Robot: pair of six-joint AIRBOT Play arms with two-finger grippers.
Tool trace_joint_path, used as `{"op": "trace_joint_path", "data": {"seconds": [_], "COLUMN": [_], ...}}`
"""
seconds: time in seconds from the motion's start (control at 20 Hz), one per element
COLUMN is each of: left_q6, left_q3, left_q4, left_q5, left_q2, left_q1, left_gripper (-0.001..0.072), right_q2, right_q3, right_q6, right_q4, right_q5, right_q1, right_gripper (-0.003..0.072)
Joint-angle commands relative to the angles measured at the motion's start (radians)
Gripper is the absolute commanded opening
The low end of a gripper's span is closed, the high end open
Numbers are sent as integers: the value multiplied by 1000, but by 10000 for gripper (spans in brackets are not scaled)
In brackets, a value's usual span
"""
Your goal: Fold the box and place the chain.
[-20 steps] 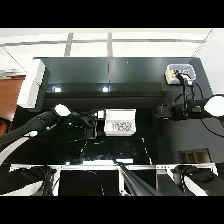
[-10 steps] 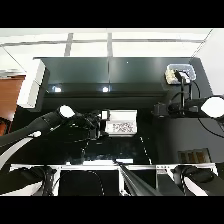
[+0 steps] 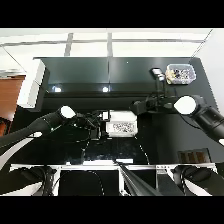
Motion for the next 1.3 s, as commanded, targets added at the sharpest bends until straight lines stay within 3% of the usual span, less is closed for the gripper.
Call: {"op": "trace_joint_path", "data": {"seconds": [0.0,0.25,0.55,0.85,0.9,0.95,1.0,1.25], "left_q6": [0,0,0,0,0,0,0,0], "left_q3": [1,1,1,1,1,1,1,1], "left_q4": [1,1,1,1,1,1,1,1], "left_q5": [1,1,1,1,1,1,1,0], "left_q2": [-1,-1,-1,-1,-1,-1,-1,-1], "left_q1": [-1,-1,-1,-1,-1,-1,-1,-1], "left_gripper": [370,371,371,371,370,371,371,370], "right_q2": [-26,-19,-21,-21,-21,-22,-24,-26], "right_q3": [11,42,-50,-57,-59,-59,-59,-61], "right_q6": [-394,-710,-933,-1019,-1019,-1019,-1019,-1018], "right_q4": [29,52,142,171,171,171,171,171], "right_q5": [14,217,179,168,168,172,171,172], "right_q1": [49,55,56,56,56,56,56,56], "right_gripper": [720,720,720,720,673,456,308,306]}}
